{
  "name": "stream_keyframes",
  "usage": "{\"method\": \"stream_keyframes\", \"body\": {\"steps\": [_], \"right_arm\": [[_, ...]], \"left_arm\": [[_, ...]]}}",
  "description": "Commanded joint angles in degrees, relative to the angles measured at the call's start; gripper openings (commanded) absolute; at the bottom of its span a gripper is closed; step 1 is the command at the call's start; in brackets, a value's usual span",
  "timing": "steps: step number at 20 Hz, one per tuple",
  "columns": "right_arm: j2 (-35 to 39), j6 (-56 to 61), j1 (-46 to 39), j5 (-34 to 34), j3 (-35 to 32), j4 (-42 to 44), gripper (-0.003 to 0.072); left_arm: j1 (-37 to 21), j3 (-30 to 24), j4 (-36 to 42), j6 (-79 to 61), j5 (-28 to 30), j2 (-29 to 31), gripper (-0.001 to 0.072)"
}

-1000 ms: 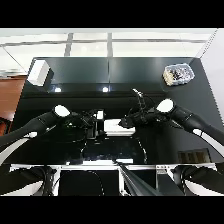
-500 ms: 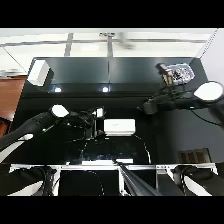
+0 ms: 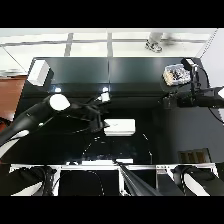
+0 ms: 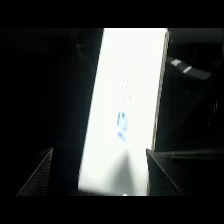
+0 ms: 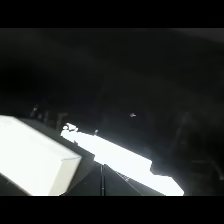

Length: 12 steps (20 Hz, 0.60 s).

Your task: Fold the box and place the chain.

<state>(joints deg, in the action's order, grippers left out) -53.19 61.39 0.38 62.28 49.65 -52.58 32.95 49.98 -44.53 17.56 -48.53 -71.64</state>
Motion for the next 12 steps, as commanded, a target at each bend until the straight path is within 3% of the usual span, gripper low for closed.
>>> {"method": "stream_keyframes", "body": {"steps": [1,5,12], "right_arm": [[0.17,0.02,-0.7,-2.69,0.04,-5.35,0.0018],[0.17,1.44,-3.39,-2.71,0.04,-7.8,0.0018],[0.17,1.42,-3.96,-2.58,0.04,-7.67,0.0018]], "left_arm": [[5.09,7.06,0.72,2.29,2.43,-8.68,0.0708],[9.31,12.81,0.7,2.62,1.03,-14.58,0.0708],[9.92,13.16,0.5,3.98,-0.22,-14.86,0.0708]]}}
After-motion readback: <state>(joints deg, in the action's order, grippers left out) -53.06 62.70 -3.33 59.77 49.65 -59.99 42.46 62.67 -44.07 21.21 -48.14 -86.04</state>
